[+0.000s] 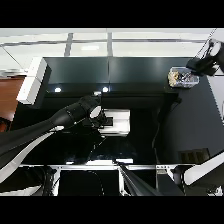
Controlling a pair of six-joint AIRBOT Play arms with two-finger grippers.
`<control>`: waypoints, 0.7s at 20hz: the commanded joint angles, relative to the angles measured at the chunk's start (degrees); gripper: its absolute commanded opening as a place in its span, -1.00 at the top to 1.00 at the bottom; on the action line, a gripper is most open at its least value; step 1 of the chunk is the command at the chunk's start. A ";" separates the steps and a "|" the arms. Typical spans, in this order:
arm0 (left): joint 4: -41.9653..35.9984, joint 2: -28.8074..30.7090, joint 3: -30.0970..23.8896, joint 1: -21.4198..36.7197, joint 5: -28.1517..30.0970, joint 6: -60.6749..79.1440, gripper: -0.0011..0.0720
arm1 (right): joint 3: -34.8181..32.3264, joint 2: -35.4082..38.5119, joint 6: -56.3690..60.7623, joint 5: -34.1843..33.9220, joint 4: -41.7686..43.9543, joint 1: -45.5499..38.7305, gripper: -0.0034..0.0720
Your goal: Fold the box and place the chain.
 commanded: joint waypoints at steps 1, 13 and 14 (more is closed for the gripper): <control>-0.17 0.00 0.04 0.04 -0.04 -0.02 0.91 | 0.87 9.42 -7.74 5.01 1.60 1.11 0.88; -0.15 0.00 0.04 0.04 0.04 -0.02 0.91 | 0.85 43.80 -9.81 18.58 15.80 8.28 0.88; -0.15 0.00 0.04 0.04 0.04 -0.02 0.91 | 0.85 44.92 -9.81 22.25 17.57 9.27 0.88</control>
